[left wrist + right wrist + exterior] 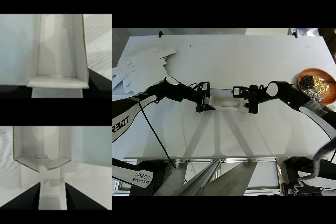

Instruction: Fold the box and place the chain.

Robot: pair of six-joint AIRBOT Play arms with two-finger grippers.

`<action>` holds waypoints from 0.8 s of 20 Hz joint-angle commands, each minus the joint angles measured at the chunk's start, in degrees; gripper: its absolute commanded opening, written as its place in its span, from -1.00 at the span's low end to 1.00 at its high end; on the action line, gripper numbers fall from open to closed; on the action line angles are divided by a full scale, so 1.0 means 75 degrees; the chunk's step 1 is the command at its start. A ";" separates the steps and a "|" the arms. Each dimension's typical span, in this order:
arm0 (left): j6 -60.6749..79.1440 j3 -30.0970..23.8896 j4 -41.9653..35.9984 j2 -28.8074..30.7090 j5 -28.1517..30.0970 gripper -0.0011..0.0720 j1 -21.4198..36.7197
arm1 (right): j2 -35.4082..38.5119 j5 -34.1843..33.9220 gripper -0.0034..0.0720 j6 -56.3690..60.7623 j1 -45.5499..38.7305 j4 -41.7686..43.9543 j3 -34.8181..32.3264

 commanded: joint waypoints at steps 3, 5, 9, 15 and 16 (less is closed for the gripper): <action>0.0000 0.0003 0.0003 -0.0003 0.0003 -0.05 0.0000 | -0.0038 -0.0172 -0.01 -0.0105 0.0023 0.0755 0.0006; 0.0003 0.0003 0.0003 -0.0003 0.0006 -0.05 0.0000 | -0.0038 -0.0198 -0.01 -0.0262 0.0023 0.0973 0.0006; 0.0000 0.0003 0.0003 -0.0003 0.0006 -0.05 0.0000 | -0.0035 -0.0044 -0.23 -0.0271 0.0184 0.1099 0.0006; 0.0003 0.0003 0.0003 -0.0003 0.0006 -0.05 0.0000 | -0.0035 0.0417 -0.49 -0.0315 0.0391 0.1128 0.0006; 0.0003 0.0003 0.0003 -0.0003 0.0006 -0.05 0.0000 | -0.0035 0.0408 -0.49 -0.0312 0.0391 0.1139 0.0006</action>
